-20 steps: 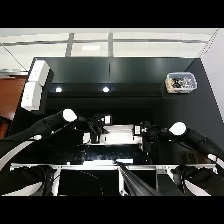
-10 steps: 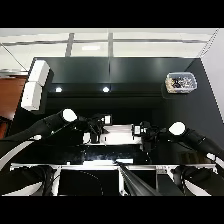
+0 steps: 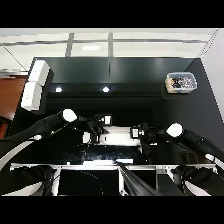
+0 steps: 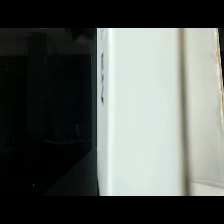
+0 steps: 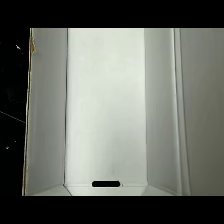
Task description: Fold the box and place the chain.
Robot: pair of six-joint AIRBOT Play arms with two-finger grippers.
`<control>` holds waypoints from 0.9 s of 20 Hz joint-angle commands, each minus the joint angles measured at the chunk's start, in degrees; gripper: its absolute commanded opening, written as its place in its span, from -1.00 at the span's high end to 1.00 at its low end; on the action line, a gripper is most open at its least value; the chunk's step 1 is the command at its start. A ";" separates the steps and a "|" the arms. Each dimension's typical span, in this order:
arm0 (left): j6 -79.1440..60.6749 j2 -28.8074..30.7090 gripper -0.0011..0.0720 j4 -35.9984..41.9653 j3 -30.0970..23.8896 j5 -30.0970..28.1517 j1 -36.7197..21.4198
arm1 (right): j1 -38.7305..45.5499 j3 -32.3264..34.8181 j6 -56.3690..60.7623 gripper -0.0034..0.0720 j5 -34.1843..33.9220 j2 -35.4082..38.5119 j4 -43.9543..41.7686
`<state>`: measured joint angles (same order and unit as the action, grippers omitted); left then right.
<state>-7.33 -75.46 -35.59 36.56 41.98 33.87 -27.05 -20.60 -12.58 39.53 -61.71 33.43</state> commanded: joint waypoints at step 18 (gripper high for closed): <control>0.07 -0.02 0.90 0.00 -0.02 -0.02 -0.02 | 0.85 0.04 3.26 -0.92 0.94 0.02 1.07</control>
<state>-7.25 -75.46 -35.59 36.58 41.98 33.87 -26.22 -20.60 -9.87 40.95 -61.71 34.48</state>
